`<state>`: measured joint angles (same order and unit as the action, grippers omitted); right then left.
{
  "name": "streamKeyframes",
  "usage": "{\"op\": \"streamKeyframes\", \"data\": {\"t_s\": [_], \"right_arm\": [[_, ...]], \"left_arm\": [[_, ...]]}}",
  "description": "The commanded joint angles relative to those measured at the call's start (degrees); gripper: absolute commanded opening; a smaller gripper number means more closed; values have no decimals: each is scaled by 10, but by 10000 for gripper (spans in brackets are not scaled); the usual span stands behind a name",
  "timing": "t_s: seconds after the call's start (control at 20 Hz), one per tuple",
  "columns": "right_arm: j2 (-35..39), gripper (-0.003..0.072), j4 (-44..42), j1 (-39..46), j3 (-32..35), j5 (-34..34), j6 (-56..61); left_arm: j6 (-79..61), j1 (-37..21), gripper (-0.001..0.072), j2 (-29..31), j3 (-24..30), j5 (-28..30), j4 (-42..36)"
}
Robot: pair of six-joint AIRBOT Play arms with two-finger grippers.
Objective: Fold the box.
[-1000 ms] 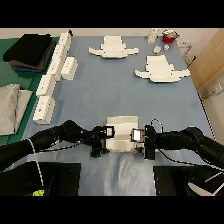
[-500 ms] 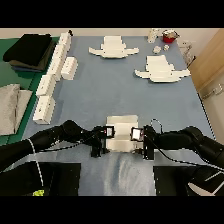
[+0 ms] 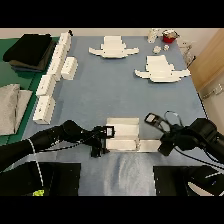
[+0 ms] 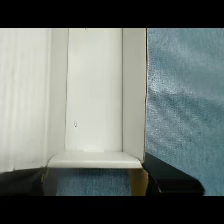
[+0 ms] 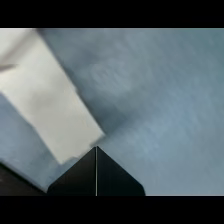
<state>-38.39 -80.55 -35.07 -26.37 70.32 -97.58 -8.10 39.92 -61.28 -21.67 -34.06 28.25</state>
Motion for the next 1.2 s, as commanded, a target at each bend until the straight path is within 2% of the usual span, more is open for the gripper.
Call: {"op": "streamKeyframes", "data": {"t_s": [0.0, 0.1, 0.15, 0.3, 0.4, 0.55, 0.75, 0.85, 1.05, 1.15], "right_arm": [[-2, 0, 125, 65, -6, 66, 263], [-28, -1, 27, 153, -6, 49, 265], [-46, -1, -52, 202, -5, 30, 233], [-106, 0, -296, 322, -3, 1, 70], [-149, -1, -369, 364, -3, 1, 2], [-186, -1, -409, 372, -3, 4, -40], [-179, 0, -481, 370, -3, 24, -75], [-172, -1, -480, 361, -1, 21, -75], [-171, -1, -484, 342, 45, -30, -74], [-171, 0, -487, 327, 56, -30, -75]], "left_arm": [[0, 0, 458, 0, 0, 0, 0], [0, 0, 458, 0, 0, 0, 0], [0, 0, 458, 0, 0, 0, 0], [0, 0, 458, 0, 0, 0, 0], [0, 0, 458, 0, 0, 0, 0], [0, 0, 458, 0, 0, 0, 0], [0, 0, 458, 0, 0, 0, 0], [0, 0, 458, 0, 0, 0, 0], [0, 0, 458, 0, 0, 0, 0], [0, 0, 458, 0, 0, 0, 0]]}}
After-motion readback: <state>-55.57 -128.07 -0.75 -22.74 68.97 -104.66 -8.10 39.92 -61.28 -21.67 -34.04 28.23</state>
